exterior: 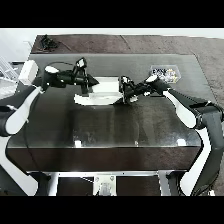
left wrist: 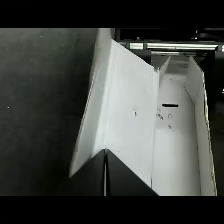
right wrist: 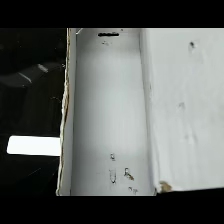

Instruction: Fold the box and place the chain.

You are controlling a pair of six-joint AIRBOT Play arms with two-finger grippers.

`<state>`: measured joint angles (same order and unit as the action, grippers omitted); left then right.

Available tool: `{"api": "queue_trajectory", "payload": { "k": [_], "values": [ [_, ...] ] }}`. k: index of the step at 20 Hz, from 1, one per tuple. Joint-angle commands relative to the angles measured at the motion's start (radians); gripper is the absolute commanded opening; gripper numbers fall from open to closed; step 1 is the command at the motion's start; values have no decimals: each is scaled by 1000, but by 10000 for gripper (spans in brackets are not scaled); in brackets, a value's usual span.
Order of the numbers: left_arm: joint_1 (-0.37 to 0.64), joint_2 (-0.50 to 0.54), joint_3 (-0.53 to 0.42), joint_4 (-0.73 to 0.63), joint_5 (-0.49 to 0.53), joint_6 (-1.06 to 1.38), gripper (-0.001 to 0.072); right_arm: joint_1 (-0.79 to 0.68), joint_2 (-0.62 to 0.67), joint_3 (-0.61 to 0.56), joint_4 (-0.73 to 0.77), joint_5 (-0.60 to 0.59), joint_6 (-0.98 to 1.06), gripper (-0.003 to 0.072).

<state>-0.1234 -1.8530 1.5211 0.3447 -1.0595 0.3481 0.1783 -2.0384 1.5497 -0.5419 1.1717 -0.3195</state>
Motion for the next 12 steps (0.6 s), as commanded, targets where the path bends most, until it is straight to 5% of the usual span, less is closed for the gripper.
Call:
{"api": "queue_trajectory", "payload": {
  "k": [1, 2, 3, 4, 5, 7, 12],
  "values": [
    [27, 105, 11, 145, -50, -71, 20, -1, -1, 0, 0, 0, 0, 508],
    [39, 137, 11, 215, -66, -108, 22, -1, -1, 0, 0, 0, 0, 508],
    [50, 162, 11, 301, -93, -137, 156, -1, -1, 0, 0, 0, 0, 508],
    [57, 172, 12, 393, -108, -165, 516, -1, -1, 0, 0, 0, 0, 509],
    [59, 172, 12, 463, -107, -228, 657, -1, -1, 0, 0, 0, 0, 508],
    [56, 172, -12, 564, -115, -296, 655, -1, -1, 0, 0, 0, 0, 508],
    [56, 171, -115, 444, -41, -212, 654, -1, -1, 0, 0, 0, 0, 508]
  ]
}}
